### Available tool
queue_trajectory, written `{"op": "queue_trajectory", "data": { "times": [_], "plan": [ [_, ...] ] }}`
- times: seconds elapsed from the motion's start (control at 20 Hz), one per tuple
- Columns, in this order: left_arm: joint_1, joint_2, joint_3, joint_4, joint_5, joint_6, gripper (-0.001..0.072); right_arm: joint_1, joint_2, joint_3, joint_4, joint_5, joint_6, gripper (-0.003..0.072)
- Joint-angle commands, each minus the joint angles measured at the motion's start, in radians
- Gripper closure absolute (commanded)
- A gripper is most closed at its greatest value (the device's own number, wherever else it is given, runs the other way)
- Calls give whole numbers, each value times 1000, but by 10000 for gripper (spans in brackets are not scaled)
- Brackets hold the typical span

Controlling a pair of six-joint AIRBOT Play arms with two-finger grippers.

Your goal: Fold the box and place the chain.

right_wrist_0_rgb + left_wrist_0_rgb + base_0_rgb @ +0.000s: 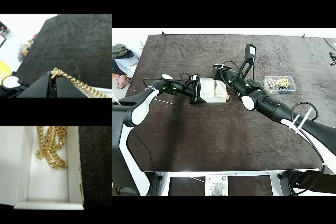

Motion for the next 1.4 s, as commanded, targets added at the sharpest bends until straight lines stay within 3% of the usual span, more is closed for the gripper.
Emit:
{"op": "queue_trajectory", "data": {
  "times": [0.0,0.05,0.1,0.15,0.25,0.45,0.55,0.6,0.65,0.95,1.35],
  "plan": [
    [1,-1,0,0,0,0,243,2,-27,2,0,1,11,697],
    [1,-1,0,0,0,0,242,-1,-28,2,-1,31,10,684],
    [1,-1,0,0,0,0,242,-8,-27,2,-2,74,6,523],
    [1,-1,0,0,0,0,243,-21,-23,2,-18,126,7,445],
    [1,-1,0,0,0,0,243,-70,14,-21,-41,245,7,444],
    [1,-1,0,0,1,0,243,-211,146,-165,-84,369,8,442],
    [1,-1,0,0,1,0,242,-303,179,-225,-83,446,8,155],
    [1,-1,0,0,1,0,242,-348,182,-248,-84,458,8,264],
    [1,-1,0,0,1,0,243,-390,179,-265,-83,453,9,307],
    [1,-1,0,0,1,0,242,-571,86,-272,-77,438,16,306],
    [1,-1,0,0,1,0,243,-576,-88,-254,79,265,15,308]
  ]
}}
